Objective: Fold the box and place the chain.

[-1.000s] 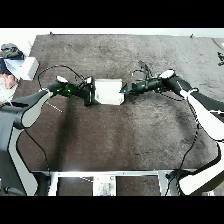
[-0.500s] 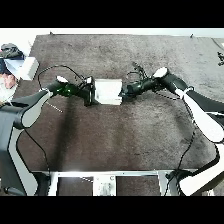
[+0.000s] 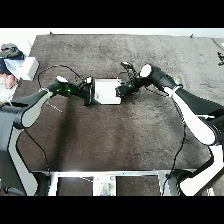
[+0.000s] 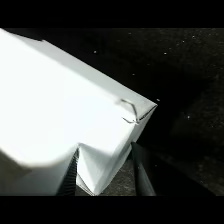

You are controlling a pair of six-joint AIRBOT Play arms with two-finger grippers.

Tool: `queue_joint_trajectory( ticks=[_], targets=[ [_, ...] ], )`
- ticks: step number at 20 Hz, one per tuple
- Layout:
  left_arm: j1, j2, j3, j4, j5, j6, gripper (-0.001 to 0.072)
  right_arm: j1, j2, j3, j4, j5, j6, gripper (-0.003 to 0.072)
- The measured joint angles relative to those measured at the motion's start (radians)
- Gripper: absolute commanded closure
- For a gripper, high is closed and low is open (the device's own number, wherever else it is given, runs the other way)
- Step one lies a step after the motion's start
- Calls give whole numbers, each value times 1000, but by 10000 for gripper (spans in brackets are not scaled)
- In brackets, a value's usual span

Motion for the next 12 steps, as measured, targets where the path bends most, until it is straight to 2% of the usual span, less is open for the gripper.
queue_joint_trajectory(
  ticks=[3, 8, 12],
  targets=[
    [0, 0, 0, 0, 0, 1, 175, 26, -23, 54, -111, 21, 109, 241],
    [0, 0, 0, -2, 0, 1, 175, 62, -125, 222, -246, 167, 241, 241],
    [0, 0, 0, -2, 0, 1, 175, 98, -160, 296, -328, 206, 308, 241]
  ],
)
